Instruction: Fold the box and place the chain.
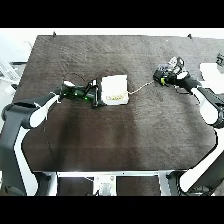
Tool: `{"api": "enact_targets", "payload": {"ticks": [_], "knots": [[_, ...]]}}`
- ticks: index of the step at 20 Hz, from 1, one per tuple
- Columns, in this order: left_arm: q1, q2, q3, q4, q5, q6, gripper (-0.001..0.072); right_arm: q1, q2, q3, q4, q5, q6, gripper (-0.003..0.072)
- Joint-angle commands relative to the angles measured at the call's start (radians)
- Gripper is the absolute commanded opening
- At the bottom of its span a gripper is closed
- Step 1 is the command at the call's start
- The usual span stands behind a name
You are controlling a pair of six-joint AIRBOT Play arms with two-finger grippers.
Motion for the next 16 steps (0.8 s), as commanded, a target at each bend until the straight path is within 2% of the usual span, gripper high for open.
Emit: {"api": "enact_targets", "payload": {"ticks": [1, 2, 3, 6, 9, 16], "knots": [[0.000, 0.001, 0.000, 0.000, 0.000, 0.000, 0.0302, 0.002, -0.018, 0.010, 0.005, 0.011, -0.031, 0.0217], [0.000, 0.001, 0.000, 0.000, 0.000, 0.000, 0.0302, 0.002, -0.018, 0.010, 0.005, 0.011, -0.031, 0.0144], [0.000, 0.001, 0.000, 0.000, 0.000, 0.000, 0.0302, 0.001, -0.018, 0.010, 0.005, 0.011, -0.031, 0.0009], [0.000, 0.001, 0.000, 0.000, 0.001, 0.000, 0.0302, 0.002, 0.005, 0.011, 0.005, 0.030, -0.031, 0.0005], [0.000, 0.001, 0.000, 0.000, 0.001, 0.000, 0.0302, 0.002, 0.082, 0.010, 0.005, 0.080, -0.039, 0.0005], [0.000, 0.001, 0.000, 0.000, 0.001, 0.000, 0.0302, 0.053, 0.410, 0.010, 0.004, 0.132, -0.179, 0.0006]]}}
